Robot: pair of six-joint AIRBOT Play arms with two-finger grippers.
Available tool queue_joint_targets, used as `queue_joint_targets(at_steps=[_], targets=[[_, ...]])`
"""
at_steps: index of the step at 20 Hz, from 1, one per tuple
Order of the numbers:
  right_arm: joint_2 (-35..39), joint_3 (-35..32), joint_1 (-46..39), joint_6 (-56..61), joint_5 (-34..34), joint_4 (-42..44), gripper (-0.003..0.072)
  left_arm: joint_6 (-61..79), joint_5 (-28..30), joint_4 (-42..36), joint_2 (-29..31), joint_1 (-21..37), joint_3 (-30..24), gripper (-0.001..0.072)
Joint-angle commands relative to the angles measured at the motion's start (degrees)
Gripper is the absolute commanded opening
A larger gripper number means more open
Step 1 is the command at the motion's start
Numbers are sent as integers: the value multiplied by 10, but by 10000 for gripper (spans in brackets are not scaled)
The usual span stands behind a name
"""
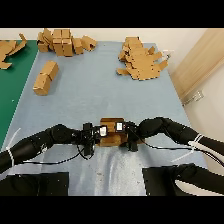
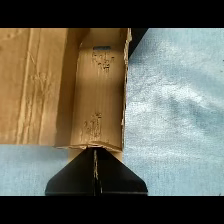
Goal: Fold the box.
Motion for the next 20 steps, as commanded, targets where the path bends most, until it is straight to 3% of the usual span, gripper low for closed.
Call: queue_joint_targets(at_steps=[1,20], targets=[[0,0,0,0,0,0,510,0,2,0,-5,-1,0,12],[0,0,0,0,0,0,510,0,-6,-49,-18,0,7,14]])
